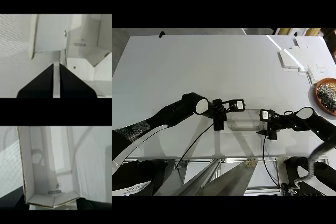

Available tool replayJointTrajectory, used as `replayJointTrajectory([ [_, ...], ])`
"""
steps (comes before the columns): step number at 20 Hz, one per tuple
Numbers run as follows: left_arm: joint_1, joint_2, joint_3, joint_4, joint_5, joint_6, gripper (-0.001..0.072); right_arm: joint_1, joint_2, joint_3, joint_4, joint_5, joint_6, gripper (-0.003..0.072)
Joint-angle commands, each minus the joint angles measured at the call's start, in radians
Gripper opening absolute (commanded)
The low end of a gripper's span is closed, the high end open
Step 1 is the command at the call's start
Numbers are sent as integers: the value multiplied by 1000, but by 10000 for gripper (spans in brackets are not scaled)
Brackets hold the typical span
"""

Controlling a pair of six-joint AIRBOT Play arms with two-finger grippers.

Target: Fold the box and place the chain.

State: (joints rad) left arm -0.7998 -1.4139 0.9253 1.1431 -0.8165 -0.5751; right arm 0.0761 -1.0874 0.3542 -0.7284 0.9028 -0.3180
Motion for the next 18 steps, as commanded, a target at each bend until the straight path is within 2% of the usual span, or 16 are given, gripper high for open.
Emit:
replayJointTrajectory([
  [1,4,2,-38,-28,0,89,90,0,1,1,2,-2,2,297],
  [2,4,2,-38,-28,1,89,94,0,1,1,2,-2,2,297],
  [5,19,2,-38,-27,0,90,271,0,1,1,2,-2,2,297],
  [7,25,2,-38,-28,0,153,432,0,1,1,2,-2,2,297],
  [8,25,2,-38,-28,0,197,461,0,1,1,2,-2,2,297],
  [11,22,2,-38,-46,1,311,514,0,1,1,2,-2,2,297],
  [18,18,2,-39,-84,24,348,514,0,1,1,2,-2,2,297],
])
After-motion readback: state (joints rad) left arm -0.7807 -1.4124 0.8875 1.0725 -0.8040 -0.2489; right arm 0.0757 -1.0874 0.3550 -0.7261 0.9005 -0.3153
